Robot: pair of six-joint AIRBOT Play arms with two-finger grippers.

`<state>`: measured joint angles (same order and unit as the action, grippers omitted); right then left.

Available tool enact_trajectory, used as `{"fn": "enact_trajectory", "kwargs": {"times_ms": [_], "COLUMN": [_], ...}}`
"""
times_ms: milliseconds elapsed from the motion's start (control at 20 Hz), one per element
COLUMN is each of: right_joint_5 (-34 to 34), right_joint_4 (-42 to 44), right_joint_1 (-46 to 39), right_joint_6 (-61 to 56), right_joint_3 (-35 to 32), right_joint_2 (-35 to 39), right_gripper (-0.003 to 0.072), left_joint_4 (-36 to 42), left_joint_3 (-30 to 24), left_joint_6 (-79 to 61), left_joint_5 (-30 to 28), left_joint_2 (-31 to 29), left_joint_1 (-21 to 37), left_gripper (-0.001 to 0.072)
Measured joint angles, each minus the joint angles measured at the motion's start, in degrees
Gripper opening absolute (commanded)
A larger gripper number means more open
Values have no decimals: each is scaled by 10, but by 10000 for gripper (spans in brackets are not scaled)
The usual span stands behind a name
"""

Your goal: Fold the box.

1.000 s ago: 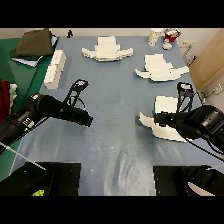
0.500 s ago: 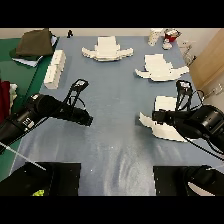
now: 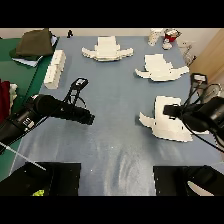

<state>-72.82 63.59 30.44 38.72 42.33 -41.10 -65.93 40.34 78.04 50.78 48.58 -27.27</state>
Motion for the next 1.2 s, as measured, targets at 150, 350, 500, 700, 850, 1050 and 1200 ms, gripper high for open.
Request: {"fn": "enact_trajectory", "kwargs": {"times_ms": [150, 350, 500, 700, 850, 1050, 1200], "right_joint_5": [-56, -62, -43, -42, -53, -68, -82], "right_joint_4": [4, 63, 173, 337, 398, 430, 443], "right_joint_1": [-134, -373, -548, -701, -756, -779, -784], "right_joint_6": [104, 280, 421, 593, 686, 758, 788], "right_joint_3": [33, 69, 98, 133, 156, 172, 176], "right_joint_2": [-5, -61, -151, -269, -339, -395, -422], "right_gripper": [283, 282, 284, 284, 284, 284, 283], "left_joint_4": [11, 24, 31, 37, 47, 70, 83], "left_joint_3": [0, 0, 0, 0, 0, 0, 0], "left_joint_6": [0, 0, 0, 0, 0, 1, 1], "left_joint_5": [-3, -7, -7, -3, 2, 7, 8], "left_joint_2": [0, 0, 0, 0, 0, 0, 1], "left_joint_1": [0, 0, 0, 0, 0, 0, 0], "left_gripper": [15, 15, 14, 14, 14, 14, 14]}}
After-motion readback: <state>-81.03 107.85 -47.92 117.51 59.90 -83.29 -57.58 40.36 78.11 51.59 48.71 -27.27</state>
